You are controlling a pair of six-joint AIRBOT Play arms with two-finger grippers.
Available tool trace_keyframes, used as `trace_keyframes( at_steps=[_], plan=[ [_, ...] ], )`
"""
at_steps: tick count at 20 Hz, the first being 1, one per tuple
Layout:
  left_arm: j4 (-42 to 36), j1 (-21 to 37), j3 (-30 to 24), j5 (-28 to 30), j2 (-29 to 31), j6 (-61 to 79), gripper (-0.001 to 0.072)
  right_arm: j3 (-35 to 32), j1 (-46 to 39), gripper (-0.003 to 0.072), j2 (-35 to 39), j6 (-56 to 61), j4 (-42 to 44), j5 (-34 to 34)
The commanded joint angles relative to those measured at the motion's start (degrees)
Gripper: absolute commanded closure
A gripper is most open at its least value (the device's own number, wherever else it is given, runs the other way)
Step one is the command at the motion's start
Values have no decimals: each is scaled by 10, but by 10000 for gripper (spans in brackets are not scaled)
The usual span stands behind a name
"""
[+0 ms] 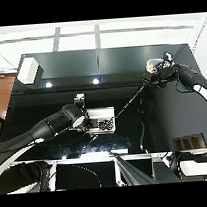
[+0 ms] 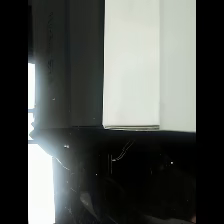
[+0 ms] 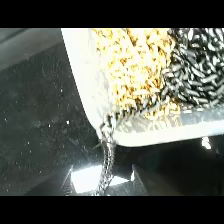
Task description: Fold the box and place the chain.
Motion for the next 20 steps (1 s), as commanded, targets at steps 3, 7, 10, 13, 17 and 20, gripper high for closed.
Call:
trace_keyframes(
  at_steps=[3, 7, 10, 13, 17, 20],
  plan=[
    [0, 0, 1, 0, 0, 0, 678, 4, 0, 558, -8, 2, 6, 8],
    [0, 0, 1, 0, 0, 0, 679, 4, -1, 659, 6, -10, 1, -37],
    [0, 0, 1, 0, 0, 0, 678, 11, -1, 660, 67, -104, 19, -77],
    [0, 0, 1, 0, 0, 0, 678, 52, -1, 660, 174, -214, 64, -165],
    [0, 0, 1, 0, 0, 0, 678, 100, 0, 660, 305, -273, 109, -309],
    [0, 0, 1, 0, 0, 0, 678, 103, 0, 660, 368, -290, 154, -380]
  ],
)
